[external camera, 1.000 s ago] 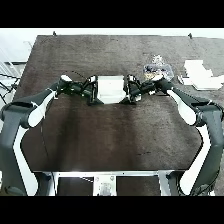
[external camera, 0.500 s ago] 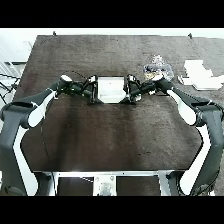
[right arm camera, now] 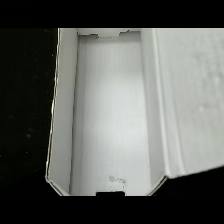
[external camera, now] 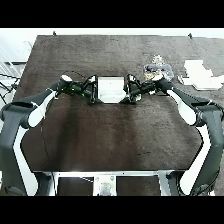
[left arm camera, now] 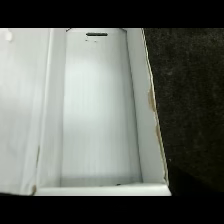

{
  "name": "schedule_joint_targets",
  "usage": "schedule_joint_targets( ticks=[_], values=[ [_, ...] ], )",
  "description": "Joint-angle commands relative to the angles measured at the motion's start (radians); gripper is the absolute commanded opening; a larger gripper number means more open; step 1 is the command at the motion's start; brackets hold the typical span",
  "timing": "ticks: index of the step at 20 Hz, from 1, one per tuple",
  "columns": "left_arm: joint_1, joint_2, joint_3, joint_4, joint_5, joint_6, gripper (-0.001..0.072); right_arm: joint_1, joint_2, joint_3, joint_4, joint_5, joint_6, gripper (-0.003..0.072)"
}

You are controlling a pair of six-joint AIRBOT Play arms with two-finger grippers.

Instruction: Fold the box and place the chain.

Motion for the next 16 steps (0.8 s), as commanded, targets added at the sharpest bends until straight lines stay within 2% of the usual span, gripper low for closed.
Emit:
schedule_joint_targets(
  ticks=[1, 7, 9, 16],
  values=[
    [0.0, 0.0, 0.0, -0.003, 0.002, -0.001, 0.0473, 0.001, 0.0, 0.0, 0.0, 0.002, 0.001, 0.0582],
    [0.0, -0.001, 0.0, -0.003, 0.002, -0.001, 0.0474, 0.001, 0.001, 0.0, 0.0, 0.003, 0.005, 0.0584],
    [0.0, 0.0, 0.0, -0.003, 0.002, -0.001, 0.0474, -0.003, 0.006, 0.001, -0.006, 0.01, 0.011, 0.072],
    [0.0, 0.0, 0.0, -0.002, -0.004, -0.001, 0.0473, -0.055, 0.076, 0.001, -0.144, 0.037, 0.137, 0.072]
  ],
)
